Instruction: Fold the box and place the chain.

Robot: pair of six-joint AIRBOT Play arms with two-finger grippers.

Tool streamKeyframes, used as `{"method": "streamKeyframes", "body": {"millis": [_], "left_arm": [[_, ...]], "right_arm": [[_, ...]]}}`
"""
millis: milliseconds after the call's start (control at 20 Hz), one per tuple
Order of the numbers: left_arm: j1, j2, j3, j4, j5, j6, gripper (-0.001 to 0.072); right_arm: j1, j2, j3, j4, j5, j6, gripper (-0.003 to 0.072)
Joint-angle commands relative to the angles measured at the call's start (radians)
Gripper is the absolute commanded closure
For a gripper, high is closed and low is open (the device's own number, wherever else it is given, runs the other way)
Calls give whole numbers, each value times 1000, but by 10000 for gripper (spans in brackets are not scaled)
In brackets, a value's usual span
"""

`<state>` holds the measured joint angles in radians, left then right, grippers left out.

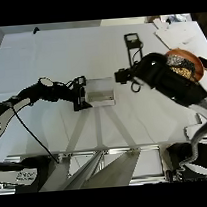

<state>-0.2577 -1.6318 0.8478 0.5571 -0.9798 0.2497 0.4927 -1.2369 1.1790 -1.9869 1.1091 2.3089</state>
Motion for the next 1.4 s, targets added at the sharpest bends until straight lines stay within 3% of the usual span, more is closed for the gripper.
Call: {"method": "streamKeyframes", "body": {"millis": [0,100,300,400,550,1100,1200,1300,1350], "left_arm": [[1,0,0,1,11,0,557],[1,0,0,0,11,0,557],[0,0,0,0,11,0,557],[1,0,0,0,11,0,557],[1,0,0,0,11,0,557],[1,0,0,0,11,0,557],[0,0,0,0,11,0,557],[0,0,0,1,11,0,557],[1,0,0,0,11,0,557]], "right_arm": [[-164,72,0,-67,90,-128,227],[-309,72,0,-58,111,-211,227],[-568,56,0,-19,38,-325,224],[-686,15,0,95,-10,-407,116],[-811,-79,0,250,-68,-509,91],[-874,-374,0,247,-228,-500,70],[-874,-406,0,266,-229,-500,98],[-874,-415,0,285,-229,-501,207],[-874,-415,0,291,-228,-501,308]]}}
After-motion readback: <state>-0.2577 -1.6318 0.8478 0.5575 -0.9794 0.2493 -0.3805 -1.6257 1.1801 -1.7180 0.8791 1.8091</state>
